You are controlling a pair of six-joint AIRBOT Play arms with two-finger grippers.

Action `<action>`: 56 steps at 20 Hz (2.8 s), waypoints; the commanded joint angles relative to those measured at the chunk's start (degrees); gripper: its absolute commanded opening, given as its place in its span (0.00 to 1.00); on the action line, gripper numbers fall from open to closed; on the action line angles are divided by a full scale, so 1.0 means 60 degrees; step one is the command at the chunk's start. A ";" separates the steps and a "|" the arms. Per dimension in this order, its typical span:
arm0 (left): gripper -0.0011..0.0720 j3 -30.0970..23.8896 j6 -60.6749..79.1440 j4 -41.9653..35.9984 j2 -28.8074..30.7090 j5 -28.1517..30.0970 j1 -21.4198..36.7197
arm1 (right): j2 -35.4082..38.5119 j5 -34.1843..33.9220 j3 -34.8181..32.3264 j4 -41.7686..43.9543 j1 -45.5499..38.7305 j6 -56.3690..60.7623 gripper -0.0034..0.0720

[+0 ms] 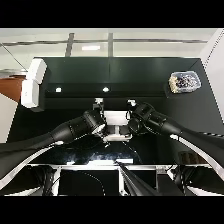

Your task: Fold the box and place the chain.

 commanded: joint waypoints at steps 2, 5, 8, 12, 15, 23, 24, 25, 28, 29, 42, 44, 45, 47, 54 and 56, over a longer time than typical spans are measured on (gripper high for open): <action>0.06 0.0007 -0.0004 -0.0004 0.0000 0.0000 0.0000 | 0.0007 0.0168 0.0007 -0.0011 -0.0007 0.0007 0.60; 0.06 0.0007 -0.0004 -0.0004 0.0000 -0.0004 0.0000 | 0.0007 0.0197 0.0007 -0.0011 -0.0007 0.0000 0.35; 0.06 0.0007 -0.0004 -0.0004 0.0000 -0.0004 0.0000 | 0.0007 0.0240 0.0007 0.0018 -0.0007 -0.0142 0.12; 0.06 0.0007 -0.0004 0.0000 0.0000 0.0000 0.0000 | 0.0007 0.0284 0.0007 0.0029 -0.0004 -0.0178 0.12; 0.06 0.0007 -0.0004 -0.0004 0.0000 -0.0004 0.0000 | 0.0029 0.0273 0.0007 0.0022 -0.0007 0.0018 0.30; 0.06 0.0007 -0.0004 -0.0004 0.0004 -0.0011 0.0000 | 0.1319 -0.0586 0.0171 -0.0076 -0.0590 -0.1027 0.56; 0.06 0.0007 -0.0004 -0.0004 0.0004 -0.0011 0.0000 | 0.1734 -0.0801 0.0171 -0.0076 -0.0798 -0.1370 0.56; 0.06 0.0007 -0.0004 -0.0004 0.0004 -0.0015 0.0000 | 0.2218 -0.0994 0.0171 -0.0084 -0.1020 -0.1723 0.56; 0.06 0.0007 -0.0004 -0.0018 0.0004 -0.0018 0.0000 | 0.3789 -0.1133 0.0171 -0.0353 -0.1818 -0.2568 0.56; 0.06 0.0007 -0.0004 -0.0044 0.0004 -0.0022 0.0000 | 0.4309 -0.1126 0.0171 -0.0780 -0.2153 -0.2597 0.56; 0.06 0.0007 0.0000 -0.0040 0.0004 -0.0015 0.0000 | 0.1417 0.3537 0.1410 -0.2091 -0.9074 -0.3504 1.00; 0.06 0.0007 0.0000 -0.0036 0.0004 -0.0015 0.0000 | -0.0284 0.2794 0.3111 -0.1508 -0.9369 -0.3435 1.00; 0.06 0.0007 0.0000 -0.0036 0.0004 -0.0007 0.0000 | -0.1082 0.2284 0.3978 -0.1453 -0.9464 -0.3202 1.00; 0.06 0.0007 0.0000 -0.0029 0.0004 -0.0011 0.0000 | -0.2495 0.1246 0.5610 -0.1501 -0.9562 -0.2769 1.00; 0.06 0.0007 0.0000 -0.0036 0.0004 -0.0127 0.0000 | -0.4725 0.0444 0.7737 -0.1661 -0.9686 -0.1395 0.91; 0.06 0.0007 0.0000 -0.0040 0.0004 -0.0127 0.0000 | -0.4892 0.0419 0.7737 -0.1796 -0.9755 -0.1162 0.91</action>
